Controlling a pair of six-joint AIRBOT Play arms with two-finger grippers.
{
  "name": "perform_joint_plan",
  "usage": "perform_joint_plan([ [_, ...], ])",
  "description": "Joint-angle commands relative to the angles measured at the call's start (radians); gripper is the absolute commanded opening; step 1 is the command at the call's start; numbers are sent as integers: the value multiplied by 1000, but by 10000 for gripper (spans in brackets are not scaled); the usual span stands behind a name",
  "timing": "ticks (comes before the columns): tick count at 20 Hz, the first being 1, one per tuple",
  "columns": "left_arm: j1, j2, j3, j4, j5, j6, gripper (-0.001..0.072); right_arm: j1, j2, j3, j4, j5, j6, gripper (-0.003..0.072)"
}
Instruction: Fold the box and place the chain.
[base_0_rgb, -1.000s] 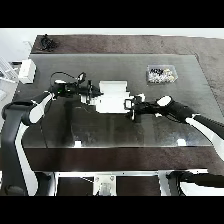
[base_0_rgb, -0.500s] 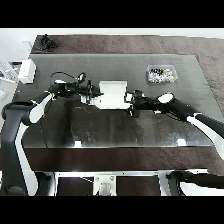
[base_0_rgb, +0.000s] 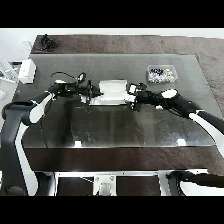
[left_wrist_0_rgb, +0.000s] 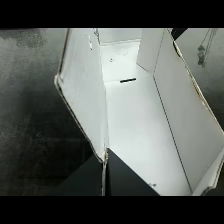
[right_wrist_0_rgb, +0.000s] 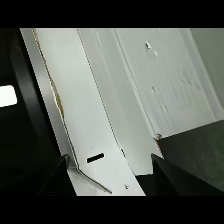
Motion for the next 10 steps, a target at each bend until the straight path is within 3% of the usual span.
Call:
perform_joint_plan([
  [1,0,0,0,0,-1,0,22,-12,-35,39,9,77,1,602],
  [5,0,0,0,0,-1,0,22,-38,-60,65,9,110,1,603],
  [10,0,0,0,0,-1,0,22,-102,-109,137,9,253,2,603],
])
